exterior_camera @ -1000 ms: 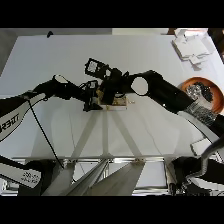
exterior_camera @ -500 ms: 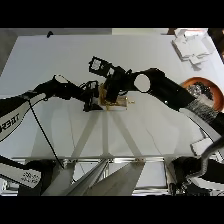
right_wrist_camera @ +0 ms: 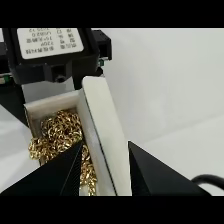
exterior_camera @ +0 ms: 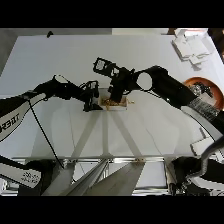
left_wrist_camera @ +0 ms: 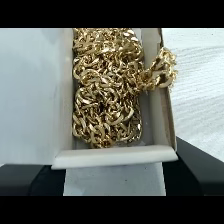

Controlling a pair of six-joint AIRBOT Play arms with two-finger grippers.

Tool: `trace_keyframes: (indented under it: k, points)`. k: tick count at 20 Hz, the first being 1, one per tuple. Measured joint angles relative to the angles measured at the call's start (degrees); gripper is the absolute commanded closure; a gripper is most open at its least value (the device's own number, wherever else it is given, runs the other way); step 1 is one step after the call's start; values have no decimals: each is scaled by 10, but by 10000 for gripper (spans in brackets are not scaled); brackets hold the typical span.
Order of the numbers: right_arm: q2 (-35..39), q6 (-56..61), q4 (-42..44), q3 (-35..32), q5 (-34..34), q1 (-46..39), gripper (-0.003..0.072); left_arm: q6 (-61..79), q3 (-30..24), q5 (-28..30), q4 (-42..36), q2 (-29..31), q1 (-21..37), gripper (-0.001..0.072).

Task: Fold the box and place the chain.

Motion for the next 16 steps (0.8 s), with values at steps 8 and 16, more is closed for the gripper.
trace_keyframes:
  k: [8, 16]
  points:
    - [14, -4, 16, -25, 64, -77, 365, 0, 0, 0, 0, 0, 0, 432]
    - [19, -168, 85, -102, 87, -199, 364, 0, 0, 0, 0, 0, 0, 432]
